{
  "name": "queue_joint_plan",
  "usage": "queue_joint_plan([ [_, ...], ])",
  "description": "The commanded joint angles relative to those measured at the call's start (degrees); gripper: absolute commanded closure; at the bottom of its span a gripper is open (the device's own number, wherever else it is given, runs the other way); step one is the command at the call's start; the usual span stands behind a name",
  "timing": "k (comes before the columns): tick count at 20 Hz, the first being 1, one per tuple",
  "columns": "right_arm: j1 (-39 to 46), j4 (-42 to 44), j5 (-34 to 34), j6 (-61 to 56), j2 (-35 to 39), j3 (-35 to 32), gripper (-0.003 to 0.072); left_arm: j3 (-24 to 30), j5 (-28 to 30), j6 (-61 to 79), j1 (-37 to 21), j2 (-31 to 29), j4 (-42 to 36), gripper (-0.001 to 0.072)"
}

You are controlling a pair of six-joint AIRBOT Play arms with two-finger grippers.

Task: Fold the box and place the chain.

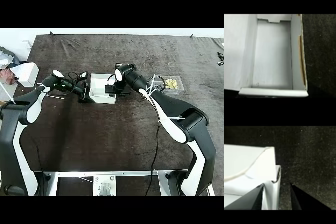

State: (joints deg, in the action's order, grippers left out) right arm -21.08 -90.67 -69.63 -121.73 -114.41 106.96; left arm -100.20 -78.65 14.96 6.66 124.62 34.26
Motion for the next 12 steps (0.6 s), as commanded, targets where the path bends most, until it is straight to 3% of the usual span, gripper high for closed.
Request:
queue_joint_plan([
  [1,0.0,-0.5,0.8,-1.1,-0.2,0.1,0.0317,0.0,0.0,0.0,0.0,0.0,0.0,0.0340],
  [4,0.4,-0.4,0.8,-0.9,-0.4,1.1,0.0318,0.0,0.0,0.0,0.0,0.0,0.0,0.0340],
  [6,1.0,0.3,-0.5,0.1,-1.6,3.9,0.0380,0.0,0.0,0.0,0.0,0.0,0.0,0.0340],
  [9,0.8,0.5,-5.9,2.1,-5.2,9.3,0.0380,0.0,0.0,0.0,0.0,0.0,0.0,0.0340],
  [12,0.8,0.9,-8.3,2.1,-6.6,9.9,0.0380,0.0,0.0,0.0,0.0,0.0,0.0,0.0339],
])
